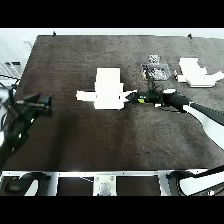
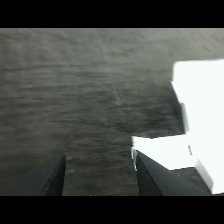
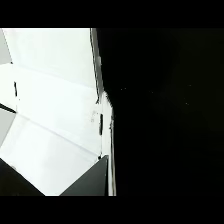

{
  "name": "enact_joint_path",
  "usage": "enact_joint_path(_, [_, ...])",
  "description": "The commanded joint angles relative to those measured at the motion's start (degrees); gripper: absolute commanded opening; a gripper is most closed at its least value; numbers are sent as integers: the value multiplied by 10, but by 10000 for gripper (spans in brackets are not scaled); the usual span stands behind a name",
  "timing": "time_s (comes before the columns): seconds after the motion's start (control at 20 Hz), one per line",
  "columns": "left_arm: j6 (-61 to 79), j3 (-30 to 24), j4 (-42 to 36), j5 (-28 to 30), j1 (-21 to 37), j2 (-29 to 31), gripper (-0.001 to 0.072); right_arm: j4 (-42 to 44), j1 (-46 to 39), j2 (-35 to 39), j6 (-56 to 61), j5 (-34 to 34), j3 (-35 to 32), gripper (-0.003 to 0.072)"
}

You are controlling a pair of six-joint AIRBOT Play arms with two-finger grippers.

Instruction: Fold the box and place the chain.

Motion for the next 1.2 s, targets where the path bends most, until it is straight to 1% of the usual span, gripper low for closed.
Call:
enact_joint_path(0.0, [10,130,14,-127,0,-205,493,0,2,0,-23,-2,-1,9])
enact_joint_path(0.1, [-13,218,24,-216,0,-325,494,-1,2,0,-24,-2,-1,9])
enact_joint_path(0.15, [-39,266,46,-256,0,-380,493,-1,2,0,-24,-2,-1,9])
enact_joint_path(0.35, [-185,460,180,-375,0,-546,493,-1,2,0,-35,-2,-1,9])
enact_joint_path(0.5, [-286,596,264,-439,-4,-626,492,-2,2,0,-35,-2,-1,10])
enact_joint_path(0.7, [-421,806,413,-534,-31,-728,492,-2,3,0,-35,-2,-1,10])
enact_joint_path(0.75, [-443,857,435,-558,-40,-757,492,-2,3,0,-35,-2,-1,10])
enact_joint_path(0.8, [-454,900,441,-578,-48,-784,492,-3,2,0,-35,-2,-1,10])
enact_joint_path(0.9, [-470,960,441,-604,-61,-829,493,-2,2,0,-35,-2,-1,11])
enact_joint_path(0.95, [-473,976,440,-611,-66,-847,493,-3,3,0,-35,-2,-1,11])
enact_joint_path(1.05, [-467,980,439,-608,-76,-866,496,-3,3,0,-35,-2,-1,11])
enact_joint_path(1.1, [-462,980,437,-606,-80,-875,562,-3,2,0,-35,-2,-1,11])
enact_joint_path(1.15, [-461,980,436,-603,-83,-883,563,-3,2,0,-35,-2,-1,11])
